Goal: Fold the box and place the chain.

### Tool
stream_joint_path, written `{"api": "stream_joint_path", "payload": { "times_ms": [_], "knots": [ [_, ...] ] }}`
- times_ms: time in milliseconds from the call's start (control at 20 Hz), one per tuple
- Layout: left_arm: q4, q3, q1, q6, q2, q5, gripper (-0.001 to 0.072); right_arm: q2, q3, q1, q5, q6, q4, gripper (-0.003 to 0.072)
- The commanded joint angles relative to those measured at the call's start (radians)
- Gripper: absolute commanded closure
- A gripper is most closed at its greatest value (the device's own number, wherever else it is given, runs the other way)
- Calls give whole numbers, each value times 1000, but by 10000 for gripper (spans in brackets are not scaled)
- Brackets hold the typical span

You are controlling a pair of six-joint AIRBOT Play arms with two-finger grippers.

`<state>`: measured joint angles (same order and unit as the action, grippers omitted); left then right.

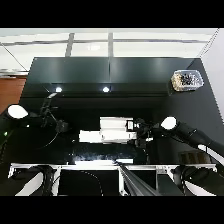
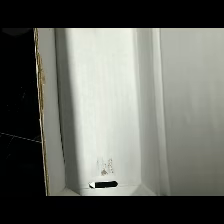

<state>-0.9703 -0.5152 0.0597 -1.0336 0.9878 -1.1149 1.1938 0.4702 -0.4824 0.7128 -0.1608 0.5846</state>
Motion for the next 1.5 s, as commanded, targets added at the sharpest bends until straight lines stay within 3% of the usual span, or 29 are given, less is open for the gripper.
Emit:
{"api": "stream_joint_path", "payload": {
  "times_ms": [0,200,600,900,950,1150,1200,1250,1350,1450],
  "knots": [
    [72,72,139,-205,1,-54,682,-1,0,0,0,0,0,492],
    [243,162,113,-201,70,-55,683,-1,0,0,0,0,0,492],
    [380,164,-171,-150,197,105,683,-1,0,0,0,0,0,492],
    [526,144,-216,64,206,108,680,-1,0,0,0,0,0,492],
    [526,136,-216,66,206,108,636,-1,0,0,0,0,0,492],
    [524,101,-215,66,206,53,129,-1,0,0,0,0,0,492],
    [525,91,-215,66,206,29,50,-1,0,0,0,0,0,492],
    [525,80,-216,66,206,-1,3,-1,0,0,0,0,0,492],
    [524,59,-220,66,206,-60,3,-1,0,0,0,0,0,492],
    [509,44,-256,63,206,-42,3,-1,0,0,0,0,0,492]
  ]
}}
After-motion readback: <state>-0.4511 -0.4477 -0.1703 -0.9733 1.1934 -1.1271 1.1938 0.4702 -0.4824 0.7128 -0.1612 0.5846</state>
